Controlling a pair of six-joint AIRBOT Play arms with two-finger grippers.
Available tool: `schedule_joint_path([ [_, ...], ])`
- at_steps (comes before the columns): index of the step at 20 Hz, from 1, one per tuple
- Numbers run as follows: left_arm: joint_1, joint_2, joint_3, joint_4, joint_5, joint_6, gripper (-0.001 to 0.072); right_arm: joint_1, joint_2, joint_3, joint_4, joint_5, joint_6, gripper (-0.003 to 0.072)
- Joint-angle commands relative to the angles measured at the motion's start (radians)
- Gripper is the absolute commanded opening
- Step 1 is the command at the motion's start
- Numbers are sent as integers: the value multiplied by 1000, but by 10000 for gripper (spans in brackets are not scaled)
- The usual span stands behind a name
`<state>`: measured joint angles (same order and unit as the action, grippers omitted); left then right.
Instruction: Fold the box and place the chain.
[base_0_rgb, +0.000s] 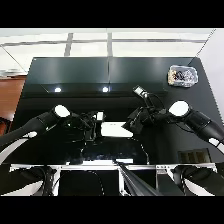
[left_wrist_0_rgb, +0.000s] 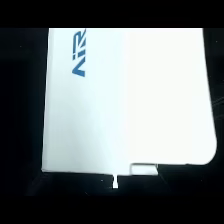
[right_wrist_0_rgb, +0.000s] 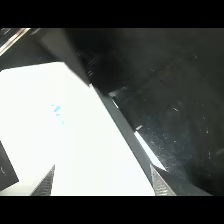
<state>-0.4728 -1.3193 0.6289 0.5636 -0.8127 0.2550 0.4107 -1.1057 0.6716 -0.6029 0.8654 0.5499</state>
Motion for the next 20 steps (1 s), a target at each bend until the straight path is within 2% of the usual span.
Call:
schedule_joint_path([
  [1,-1,0,0,0,0,-1,352,23,-1,3,-7,31,-185,695],
  [6,-1,0,0,0,0,-1,352,65,-1,3,-80,27,-213,693],
  [8,-1,0,0,0,0,-1,351,91,-1,3,-110,8,-208,530],
  [10,-1,0,0,0,0,-1,352,105,-1,3,-113,-25,-202,529],
  [11,-1,0,0,0,0,-1,352,107,-1,3,-114,-33,-200,494],
  [12,-1,0,0,0,0,-1,351,107,-1,3,-115,-39,-181,370],
  [14,-1,0,0,0,0,-1,352,107,-1,3,-116,-39,-158,351],
  [15,-1,0,0,0,0,-1,351,107,-1,3,-116,-39,-154,228],
  [20,-1,0,0,0,-3,-1,351,107,3,5,-113,-37,-138,227],
])
